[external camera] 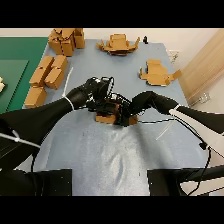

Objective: Fold the box.

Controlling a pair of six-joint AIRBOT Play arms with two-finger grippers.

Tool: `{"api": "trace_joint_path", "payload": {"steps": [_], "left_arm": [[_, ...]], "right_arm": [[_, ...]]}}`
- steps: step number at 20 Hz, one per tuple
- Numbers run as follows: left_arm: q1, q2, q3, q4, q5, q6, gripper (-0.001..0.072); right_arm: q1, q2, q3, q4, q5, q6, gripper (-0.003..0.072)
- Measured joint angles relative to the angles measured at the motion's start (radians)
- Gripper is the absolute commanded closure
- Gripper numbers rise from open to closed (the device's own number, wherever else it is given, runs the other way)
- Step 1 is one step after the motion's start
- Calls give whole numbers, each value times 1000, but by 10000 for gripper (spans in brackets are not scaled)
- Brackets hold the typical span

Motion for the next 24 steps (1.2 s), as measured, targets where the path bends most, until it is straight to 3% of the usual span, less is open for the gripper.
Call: {"api": "trace_joint_path", "payload": {"steps": [3, 10, 15, 18, 19, 24], "left_arm": [[14, 33, -1, 6, -15, 6, 123], [64, 187, -17, 30, -168, 265, 122], [230, 383, -107, 0, -140, 566, 121], [406, 441, -200, -141, -138, 902, 101], [462, 444, -231, -208, -137, 1044, 26], [645, 335, -311, -566, -111, 1675, 27]], "right_arm": [[0, 0, 0, -2, 1, -1, 412], [1, -1, 0, 1, -3, -3, 412], [0, -1, 0, -4, -6, -2, 412], [0, -1, 0, -4, -13, -1, 412], [0, -1, 0, -4, -14, -1, 412], [0, -1, -1, -4, -37, -1, 412]]}}
